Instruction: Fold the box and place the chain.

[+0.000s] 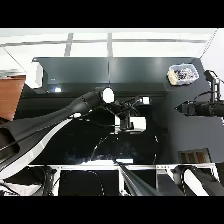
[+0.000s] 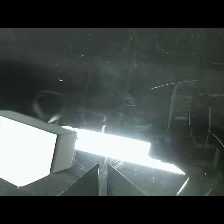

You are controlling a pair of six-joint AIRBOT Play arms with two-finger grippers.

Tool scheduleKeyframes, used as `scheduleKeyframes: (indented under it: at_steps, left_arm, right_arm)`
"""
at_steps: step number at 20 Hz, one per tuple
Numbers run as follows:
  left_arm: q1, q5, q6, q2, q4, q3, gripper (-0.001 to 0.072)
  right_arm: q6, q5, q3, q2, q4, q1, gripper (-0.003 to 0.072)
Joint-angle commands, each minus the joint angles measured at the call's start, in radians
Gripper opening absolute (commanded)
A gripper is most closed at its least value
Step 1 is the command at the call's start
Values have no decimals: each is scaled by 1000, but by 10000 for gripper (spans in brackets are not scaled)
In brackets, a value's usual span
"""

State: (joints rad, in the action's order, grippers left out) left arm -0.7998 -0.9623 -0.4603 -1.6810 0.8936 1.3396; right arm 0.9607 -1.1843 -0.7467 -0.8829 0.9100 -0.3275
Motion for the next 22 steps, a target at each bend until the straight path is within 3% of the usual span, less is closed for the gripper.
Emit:
scheduleKeyframes:
  at_steps: [1, 5, 7, 8, 9, 10, 13, 15, 19, 22]
  left_arm:
    - [-21, -11, -85, -1, 90, 22, 711]
    - [-63, -30, -285, -12, 279, 60, 710]
    - [-89, -103, -383, -33, 385, 103, 703]
    - [-98, -142, -430, -43, 426, 132, 651]
    - [-101, -176, -502, -49, 462, 166, 438]
    - [-96, -209, -556, -49, 481, 195, 349]
    - [-43, -405, -706, -43, 578, 313, 349]
    - [32, -530, -821, -13, 639, 369, 349]
    - [281, -693, -988, 120, 673, 364, 350]
    - [516, -651, -1045, 270, 673, 232, 350]
  right_arm:
    - [1, -1, 0, 1, 0, -1, 59]
    - [1, -1, 0, 1, 0, -1, 60]
    - [1, -1, 0, 1, 0, -1, 59]
    - [1, -1, 0, 1, 0, -1, 59]
    - [1, -1, 0, 1, 0, -1, 59]
    - [1, -1, 0, 1, 0, -1, 59]
    - [1, 0, 0, 1, 0, -1, 59]
    - [1, 0, 0, 1, 0, -1, 60]
    - [8, 0, 0, 1, 0, -1, 59]
    - [8, 11, 0, 1, 0, -1, 60]
